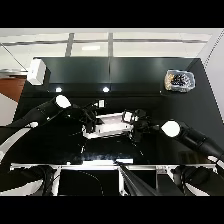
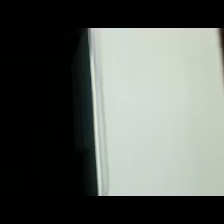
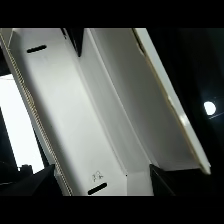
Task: Fold the box and place the chain.
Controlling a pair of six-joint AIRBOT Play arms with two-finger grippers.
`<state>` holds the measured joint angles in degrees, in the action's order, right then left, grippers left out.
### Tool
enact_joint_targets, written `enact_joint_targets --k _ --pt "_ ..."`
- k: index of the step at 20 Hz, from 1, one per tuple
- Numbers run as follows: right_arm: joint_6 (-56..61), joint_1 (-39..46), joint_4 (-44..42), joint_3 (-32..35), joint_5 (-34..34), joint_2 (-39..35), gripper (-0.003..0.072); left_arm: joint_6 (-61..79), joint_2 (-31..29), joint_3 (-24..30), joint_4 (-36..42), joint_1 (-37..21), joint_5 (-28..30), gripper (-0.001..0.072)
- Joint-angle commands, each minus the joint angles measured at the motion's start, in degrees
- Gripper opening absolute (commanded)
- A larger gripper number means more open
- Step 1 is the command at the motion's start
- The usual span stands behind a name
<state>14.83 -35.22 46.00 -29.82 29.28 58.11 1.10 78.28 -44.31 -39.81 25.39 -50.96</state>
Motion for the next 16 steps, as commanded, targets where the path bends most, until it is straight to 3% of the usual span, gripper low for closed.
enact_joint_targets --k 1,7,16 --pt "1.7 1.8 0.1 -0.1 -1.0 -0.1 0.0708 0.0 0.0 0.0 0.0 0.0 -0.2 0.0029" --pt "-0.4 3.7 -1.2 -0.1 3.7 -0.1 0.0707 0.0 -0.1 -0.1 0.0 0.1 -0.4 0.0029" --pt "-18.3 5.0 -14.6 -0.1 7.7 4.0 0.0707 2.2 -0.1 -3.2 -1.9 2.1 -1.9 0.0029"
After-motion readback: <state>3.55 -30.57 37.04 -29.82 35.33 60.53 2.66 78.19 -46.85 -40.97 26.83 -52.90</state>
